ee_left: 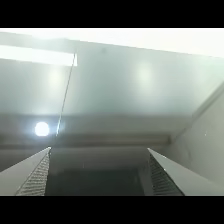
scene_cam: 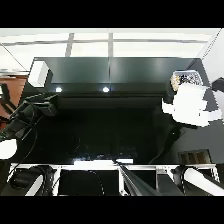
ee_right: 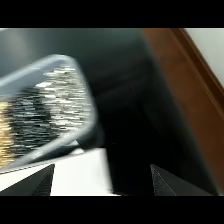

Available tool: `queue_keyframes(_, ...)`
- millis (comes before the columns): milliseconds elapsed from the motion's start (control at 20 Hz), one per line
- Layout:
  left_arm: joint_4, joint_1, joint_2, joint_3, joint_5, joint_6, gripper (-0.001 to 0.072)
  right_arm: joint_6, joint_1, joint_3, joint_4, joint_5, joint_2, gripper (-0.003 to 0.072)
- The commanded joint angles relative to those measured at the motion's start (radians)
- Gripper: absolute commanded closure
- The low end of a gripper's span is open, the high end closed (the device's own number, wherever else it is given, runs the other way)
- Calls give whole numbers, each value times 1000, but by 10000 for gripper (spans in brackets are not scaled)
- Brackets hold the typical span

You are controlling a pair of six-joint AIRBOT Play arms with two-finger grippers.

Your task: Fold the box and place the chain.

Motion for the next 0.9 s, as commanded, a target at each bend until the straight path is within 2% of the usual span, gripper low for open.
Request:
queue_keyframes(0,0,-13,-100,26,-196,45,-2,204,-173,187,-263,340,-164,-17)
queue_keyframes(150,111,-18,-281,110,-425,-18,-2,122,-253,217,-278,506,-220,-17)
queue_keyframes(250,208,-14,-390,195,-512,-152,-2,-28,-275,217,-211,572,-232,-17)
queue_keyframes(450,231,-15,-509,328,-525,-181,-2,-203,-278,217,-77,613,-258,-17)
queue_keyframes(550,230,-15,-532,357,-526,-181,-2,-259,-273,217,4,620,-298,-16)
queue_keyframes(650,228,-15,-534,359,-527,-181,-2,-266,-262,217,8,623,-343,-11)
queue_keyframes(700,228,-15,-534,359,-527,-181,-2,-270,-257,217,8,621,-359,115)
queue_keyframes(750,228,-15,-534,359,-526,-181,-2,-270,-255,217,5,612,-372,159)
queue_keyframes(800,228,-15,-534,359,-522,-181,-2,-269,-255,217,-1,600,-377,310)
queue_keyframes(850,228,-15,-534,359,-518,-181,-2,-269,-256,218,-8,589,-376,398)
